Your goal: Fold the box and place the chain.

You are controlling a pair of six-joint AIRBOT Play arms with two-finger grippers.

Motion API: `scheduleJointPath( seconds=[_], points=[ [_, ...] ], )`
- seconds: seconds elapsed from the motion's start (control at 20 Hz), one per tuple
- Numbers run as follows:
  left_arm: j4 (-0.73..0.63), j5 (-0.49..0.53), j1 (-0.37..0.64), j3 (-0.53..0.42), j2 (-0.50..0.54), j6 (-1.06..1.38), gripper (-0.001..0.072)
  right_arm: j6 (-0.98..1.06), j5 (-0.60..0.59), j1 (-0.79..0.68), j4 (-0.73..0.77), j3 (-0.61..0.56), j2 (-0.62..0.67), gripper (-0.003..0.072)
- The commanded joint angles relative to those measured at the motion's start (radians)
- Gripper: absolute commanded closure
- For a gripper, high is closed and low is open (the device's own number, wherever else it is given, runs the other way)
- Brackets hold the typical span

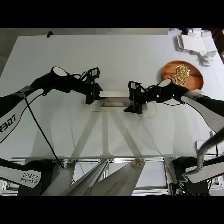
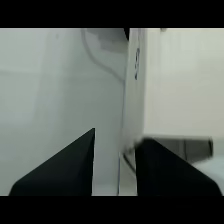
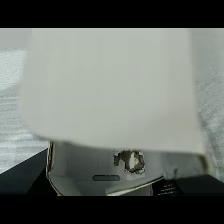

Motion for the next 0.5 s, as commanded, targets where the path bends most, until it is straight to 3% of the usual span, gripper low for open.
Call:
scheduleJointPath(
  seconds=[0.0,0.1,0.2,0.3,0.45],
  points=[
    [0.113,-0.092,0.072,0.001,0.06,-0.013,0.0434,0.0,-0.001,0.0,0.001,0.001,0.0,0.0147],
    [0.174,-0.145,0.108,0.001,0.1,-0.037,0.0441,0.0,-0.001,0.0,0.001,0.001,0.0,0.0147],
    [0.208,-0.216,0.116,0.001,0.12,-0.077,0.0692,0.0,-0.001,0.0,0.001,0.001,0.0,0.0147],
    [0.181,-0.306,0.097,-0.002,0.117,-0.09,0.0701,0.0,-0.001,0.0,0.001,0.001,0.0,0.0147],
    [0.068,-0.315,0.041,-0.023,0.117,-0.108,0.0701,0.0,-0.001,0.0,0.001,0.001,0.0,0.0147]
  ],
)
